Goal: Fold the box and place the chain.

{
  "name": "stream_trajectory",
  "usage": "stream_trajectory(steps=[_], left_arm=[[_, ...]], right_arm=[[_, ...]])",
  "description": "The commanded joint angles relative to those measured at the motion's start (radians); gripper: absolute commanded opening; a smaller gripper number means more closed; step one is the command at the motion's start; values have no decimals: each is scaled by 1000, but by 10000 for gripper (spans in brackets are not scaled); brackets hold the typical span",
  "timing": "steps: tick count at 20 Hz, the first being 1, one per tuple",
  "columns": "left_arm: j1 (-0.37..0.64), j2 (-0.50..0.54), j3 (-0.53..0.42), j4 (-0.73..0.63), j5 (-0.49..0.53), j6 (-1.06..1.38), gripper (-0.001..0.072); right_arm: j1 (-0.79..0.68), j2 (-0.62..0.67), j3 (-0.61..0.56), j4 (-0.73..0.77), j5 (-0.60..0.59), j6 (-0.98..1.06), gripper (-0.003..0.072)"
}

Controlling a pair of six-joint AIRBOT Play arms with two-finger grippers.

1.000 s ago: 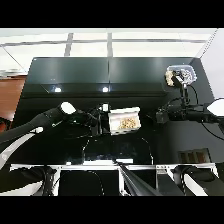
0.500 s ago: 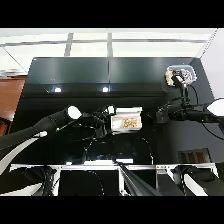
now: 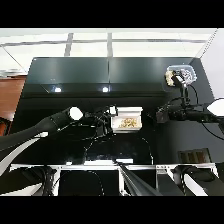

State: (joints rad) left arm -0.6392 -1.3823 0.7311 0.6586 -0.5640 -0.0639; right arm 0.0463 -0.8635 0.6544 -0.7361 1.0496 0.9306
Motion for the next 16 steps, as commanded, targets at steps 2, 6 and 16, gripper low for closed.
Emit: stream_trajectory(steps=[2, 6, 16], left_arm=[[0, -6, 44, 9, -16, 69, 712], [0, -34, 57, 5, -95, 143, 704], [0, -38, 57, 6, -91, 138, 454]], right_arm=[[0, 0, -1, 1, 0, 0, 336], [0, 0, 0, 1, 1, 0, 336], [0, 0, 0, 9, -77, 10, 623]])
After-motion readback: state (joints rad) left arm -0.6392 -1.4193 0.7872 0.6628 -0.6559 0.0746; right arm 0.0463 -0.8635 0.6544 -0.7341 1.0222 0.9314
